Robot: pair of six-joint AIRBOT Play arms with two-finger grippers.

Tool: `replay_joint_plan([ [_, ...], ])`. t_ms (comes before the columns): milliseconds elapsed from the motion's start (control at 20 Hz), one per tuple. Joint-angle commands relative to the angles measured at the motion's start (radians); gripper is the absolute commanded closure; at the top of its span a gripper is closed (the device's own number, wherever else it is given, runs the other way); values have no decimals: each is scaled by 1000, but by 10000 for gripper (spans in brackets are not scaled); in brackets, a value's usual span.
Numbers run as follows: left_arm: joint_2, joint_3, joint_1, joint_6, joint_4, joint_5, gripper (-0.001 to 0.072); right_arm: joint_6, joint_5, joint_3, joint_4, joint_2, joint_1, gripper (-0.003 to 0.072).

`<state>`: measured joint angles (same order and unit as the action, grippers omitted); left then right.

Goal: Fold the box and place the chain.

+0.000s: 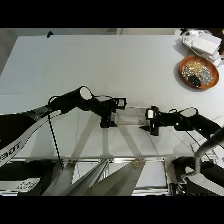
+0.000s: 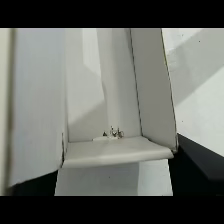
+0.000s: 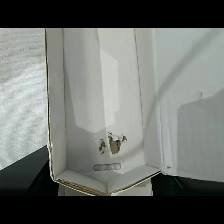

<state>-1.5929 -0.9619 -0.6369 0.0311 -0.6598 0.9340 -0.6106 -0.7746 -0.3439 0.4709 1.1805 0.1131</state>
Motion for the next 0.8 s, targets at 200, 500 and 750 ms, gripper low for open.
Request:
replay_joint_plan([
  [200, -20, 5, 0, -12, 4, -10, 8, 0, 0, 0, -1, 0, 0, 279],
  [500, -20, 51, 0, 21, -2, -48, 19, 0, 0, 0, -1, 0, 0, 279],
  [750, -18, 56, -1, 62, 83, -98, 31, 0, 0, 0, -1, 0, 0, 279],
])
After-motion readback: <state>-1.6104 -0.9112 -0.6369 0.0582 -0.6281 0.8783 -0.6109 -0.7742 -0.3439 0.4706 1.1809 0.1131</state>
